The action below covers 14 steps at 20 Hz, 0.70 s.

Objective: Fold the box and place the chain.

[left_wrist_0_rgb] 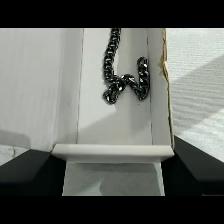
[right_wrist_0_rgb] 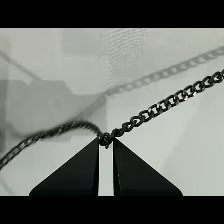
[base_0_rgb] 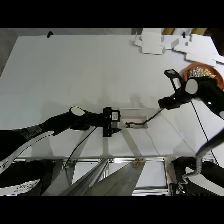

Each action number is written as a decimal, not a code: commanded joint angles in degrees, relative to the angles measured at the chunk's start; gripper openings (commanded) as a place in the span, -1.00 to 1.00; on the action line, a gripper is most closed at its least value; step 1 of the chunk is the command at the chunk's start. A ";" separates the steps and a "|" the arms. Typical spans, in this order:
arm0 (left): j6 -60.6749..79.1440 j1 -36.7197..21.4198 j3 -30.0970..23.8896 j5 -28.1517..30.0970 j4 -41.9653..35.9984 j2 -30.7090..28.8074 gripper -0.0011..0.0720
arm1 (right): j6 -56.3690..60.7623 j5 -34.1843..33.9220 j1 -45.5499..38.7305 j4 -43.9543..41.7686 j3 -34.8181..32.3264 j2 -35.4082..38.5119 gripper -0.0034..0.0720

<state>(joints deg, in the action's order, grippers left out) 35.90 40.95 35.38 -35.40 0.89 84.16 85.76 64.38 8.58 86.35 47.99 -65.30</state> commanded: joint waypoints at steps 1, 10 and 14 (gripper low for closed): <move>0.02 0.00 0.00 0.02 0.00 0.02 -0.59 | -1.92 7.23 0.31 -4.00 -0.02 10.10 -0.87; 0.02 -0.02 0.00 0.02 0.00 0.02 -0.59 | 1.86 8.74 15.69 -18.32 -0.02 27.80 -0.87; 0.02 -0.02 0.00 0.02 0.00 0.02 -0.59 | 6.95 0.13 27.32 -18.12 -0.02 27.76 -0.87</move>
<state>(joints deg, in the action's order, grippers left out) 35.90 40.95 35.38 -35.40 0.86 84.16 88.92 70.30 28.53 69.78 47.99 -38.41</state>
